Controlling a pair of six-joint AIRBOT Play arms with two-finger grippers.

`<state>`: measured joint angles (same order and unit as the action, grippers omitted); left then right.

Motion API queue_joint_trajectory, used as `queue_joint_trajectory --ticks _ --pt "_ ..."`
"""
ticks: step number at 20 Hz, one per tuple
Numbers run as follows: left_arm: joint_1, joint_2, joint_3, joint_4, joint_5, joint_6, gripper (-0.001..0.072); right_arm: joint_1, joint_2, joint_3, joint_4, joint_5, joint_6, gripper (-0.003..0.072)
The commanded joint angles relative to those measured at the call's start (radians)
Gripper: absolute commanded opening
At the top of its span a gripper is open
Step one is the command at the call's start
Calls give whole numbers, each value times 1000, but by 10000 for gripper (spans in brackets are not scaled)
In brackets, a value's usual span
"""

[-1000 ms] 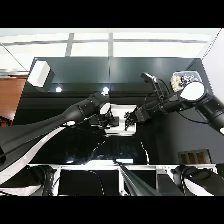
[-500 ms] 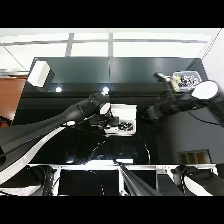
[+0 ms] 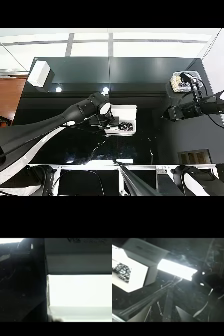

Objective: Fold the box and place the chain.

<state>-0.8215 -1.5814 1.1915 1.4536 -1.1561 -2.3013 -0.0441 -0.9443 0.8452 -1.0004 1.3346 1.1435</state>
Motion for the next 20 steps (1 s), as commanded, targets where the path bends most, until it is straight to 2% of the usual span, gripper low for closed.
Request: queue_joint_trajectory --ticks 1,4,5,6,7,8,9,10,11,12,14,17,20 --pt "2 -1 0 -2 -5 0 24 29 5 -6 30 -22 -19 358" --pt "3 -1 1 -3 -8 0 24 40 5 -6 32 -19 -19 359" --pt "3 0 1 -3 -9 0 54 40 5 -6 32 -19 -19 359" --pt "2 0 1 -2 -8 -1 184 40 5 -6 32 -23 -19 359" --pt "2 0 1 2 -9 -3 248 40 5 -6 32 -23 -19 359" --pt "3 3 1 1 -10 -3 251 40 5 -6 32 -23 -19 359" --pt "3 8 2 3 -9 -3 350 40 5 -6 32 -24 -19 358" --pt "3 13 10 11 -20 -3 488 40 5 -6 32 -31 -19 358" --pt "2 17 20 31 -42 3 557 40 5 -6 32 -38 -19 359" --pt "2 25 28 47 -61 19 584 40 5 -6 32 -42 -18 358" --pt "-2 71 29 71 -64 110 585 40 5 -6 32 -49 -18 359" --pt "-49 192 15 185 -40 183 584 40 5 -6 32 -56 -18 359" --pt "-84 362 -103 245 61 182 584 40 5 -6 32 -72 -18 359"
